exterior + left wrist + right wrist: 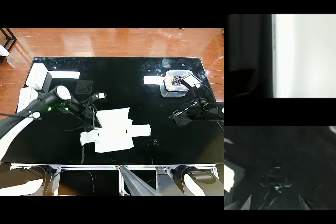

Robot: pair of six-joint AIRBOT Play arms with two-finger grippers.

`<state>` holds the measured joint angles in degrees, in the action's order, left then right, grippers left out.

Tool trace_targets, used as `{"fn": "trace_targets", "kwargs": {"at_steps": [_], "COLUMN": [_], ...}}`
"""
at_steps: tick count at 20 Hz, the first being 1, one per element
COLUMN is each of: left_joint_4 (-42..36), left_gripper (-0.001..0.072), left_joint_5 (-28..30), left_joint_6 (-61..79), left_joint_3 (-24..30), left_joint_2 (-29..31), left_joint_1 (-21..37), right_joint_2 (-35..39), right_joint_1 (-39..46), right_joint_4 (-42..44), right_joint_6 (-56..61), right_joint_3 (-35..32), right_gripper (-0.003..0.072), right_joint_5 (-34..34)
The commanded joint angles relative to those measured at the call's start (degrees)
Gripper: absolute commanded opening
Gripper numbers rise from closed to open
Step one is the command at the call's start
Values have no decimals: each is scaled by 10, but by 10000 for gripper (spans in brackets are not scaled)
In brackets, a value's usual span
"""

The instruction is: Fold the box and place the chain.

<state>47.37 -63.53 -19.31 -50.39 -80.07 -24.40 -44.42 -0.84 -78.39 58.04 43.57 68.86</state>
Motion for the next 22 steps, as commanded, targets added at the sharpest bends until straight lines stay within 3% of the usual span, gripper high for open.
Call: {"fn": "trace_targets", "kwargs": {"at_steps": [1, 3, 7, 10, 17, 22], "left_joint_4": [0, -49, -59, -52, -64, -65], "left_gripper": [16, 18, 20, 20, 19, 22], "left_joint_5": [160, 171, 176, 186, 211, 211], "left_joint_6": [6, 85, 179, 183, 268, 283], "left_joint_3": [70, 105, 117, 116, 116, 116], "left_joint_2": [70, 93, 86, 73, 72, 66], "left_joint_1": [-42, -45, -44, -44, -50, -51], "right_joint_2": [0, 0, 0, 0, -1, -1], "right_joint_1": [5, 4, 4, 4, -44, -154], "right_joint_4": [8, 84, 240, 247, 274, 276], "right_joint_6": [1, -7, -172, -212, -376, -418], "right_joint_3": [8, -2, -71, -116, -199, -246], "right_gripper": [703, 704, 704, 705, 704, 705], "right_joint_5": [6, 14, -26, -64, -80, -220]}}
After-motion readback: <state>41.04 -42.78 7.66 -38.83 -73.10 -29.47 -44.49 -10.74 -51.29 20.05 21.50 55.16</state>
